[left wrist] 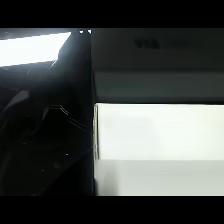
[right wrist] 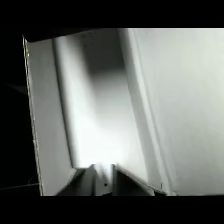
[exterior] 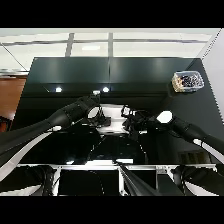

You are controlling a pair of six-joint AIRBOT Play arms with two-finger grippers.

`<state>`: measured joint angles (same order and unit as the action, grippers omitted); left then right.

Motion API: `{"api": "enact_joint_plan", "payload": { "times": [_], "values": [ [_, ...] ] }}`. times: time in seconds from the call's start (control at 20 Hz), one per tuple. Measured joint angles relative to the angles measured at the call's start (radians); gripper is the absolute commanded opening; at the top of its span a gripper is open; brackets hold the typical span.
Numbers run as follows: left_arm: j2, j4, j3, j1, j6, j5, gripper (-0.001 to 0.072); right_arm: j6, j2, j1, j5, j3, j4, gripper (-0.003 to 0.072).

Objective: Fold the box and place the chain.

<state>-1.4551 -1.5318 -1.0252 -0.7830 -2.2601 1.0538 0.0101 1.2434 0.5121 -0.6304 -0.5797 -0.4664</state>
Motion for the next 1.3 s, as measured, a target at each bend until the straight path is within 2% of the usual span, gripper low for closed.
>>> {"api": "enact_joint_plan", "payload": {
  "times": [0.15,0.25,0.5,0.65,0.75,0.95,1.15,1.2,1.25,1.3],
  "values": [
    [0.0,0.002,0.0,0.0,-0.001,0.0,0.0025,0.144,-0.013,-0.024,-0.018,-0.005,-0.015,0.0017],
    [0.0,0.002,0.0,0.0,-0.002,0.001,0.0025,0.317,-0.045,-0.088,-0.094,-0.025,-0.067,0.0017],
    [0.0,0.001,0.0,0.0,0.001,0.004,0.0024,0.788,-0.158,-0.429,-0.334,-0.054,-0.313,0.0017],
    [0.0,0.0,0.0,0.0,0.001,0.004,0.0025,1.012,-0.18,-0.631,-0.346,0.008,-0.372,0.0017],
    [0.0,0.0,0.0,0.0,0.001,0.005,0.0025,1.106,-0.17,-0.693,-0.342,0.068,-0.344,0.0017],
    [0.0,0.0,0.0,0.0,0.001,0.005,0.0025,1.139,-0.078,-0.62,-0.364,0.128,-0.211,0.0017],
    [0.0,0.0,0.0,0.0,0.001,0.005,0.0025,1.056,0.001,-0.461,-0.349,0.108,-0.009,0.0019],
    [0.0,0.0,0.0,0.0,0.001,0.005,0.0025,1.041,0.01,-0.434,-0.348,0.09,0.014,0.0051],
    [0.0,0.0,0.0,0.0,0.001,0.005,0.0025,1.031,0.016,-0.413,-0.347,0.067,0.03,0.0316],
    [0.0,0.0,0.0,0.0,0.001,0.005,0.0025,1.022,0.021,-0.4,-0.348,0.044,0.038,0.0525]
  ]
}}
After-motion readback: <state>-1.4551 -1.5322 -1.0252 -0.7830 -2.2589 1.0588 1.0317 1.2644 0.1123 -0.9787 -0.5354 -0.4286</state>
